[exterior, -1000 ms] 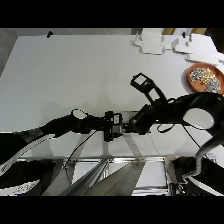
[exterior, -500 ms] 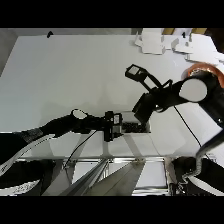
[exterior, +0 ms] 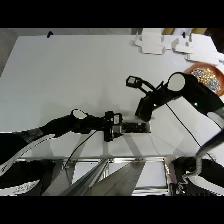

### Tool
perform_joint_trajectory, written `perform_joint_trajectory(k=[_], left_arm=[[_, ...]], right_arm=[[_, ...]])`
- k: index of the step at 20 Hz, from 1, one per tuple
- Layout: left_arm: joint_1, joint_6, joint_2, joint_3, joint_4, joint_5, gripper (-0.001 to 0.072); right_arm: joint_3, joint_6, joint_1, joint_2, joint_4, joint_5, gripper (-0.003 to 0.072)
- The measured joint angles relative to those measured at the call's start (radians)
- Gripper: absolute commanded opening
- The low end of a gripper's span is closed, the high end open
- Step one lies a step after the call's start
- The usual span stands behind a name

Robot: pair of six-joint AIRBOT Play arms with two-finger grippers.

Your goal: Fold the box and place the chain.

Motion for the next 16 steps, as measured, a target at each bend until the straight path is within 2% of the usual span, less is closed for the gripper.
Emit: perform_joint_trajectory(k=[4,7,8,9,14,16], left_arm=[[0.0,0.0,0.0,0.0,0.0,0.0,0.0209],[0.0,0.0,0.0,0.0,0.0,0.0,0.0209],[0.0,0.0,0.0,0.0,0.0,0.0,0.0209],[0.0,0.0,0.0,0.0,0.0,0.0,0.0209],[0.0,0.0,0.0,0.0,0.0,0.0,0.0209],[0.0,0.0,0.0,0.0,0.0,0.0,0.0209]], right_arm=[[-0.166,-0.114,-0.004,0.148,0.039,-0.043,0.0162],[-0.256,-0.154,-0.005,0.257,0.051,-0.063,0.0205],[-0.277,-0.166,-0.005,0.285,0.053,-0.071,0.0246],[-0.291,-0.178,-0.002,0.307,0.055,-0.076,0.0299],[-0.322,-0.239,0.042,0.37,0.04,-0.092,0.0301],[-0.325,-0.247,0.063,0.377,0.014,-0.107,0.0344]])
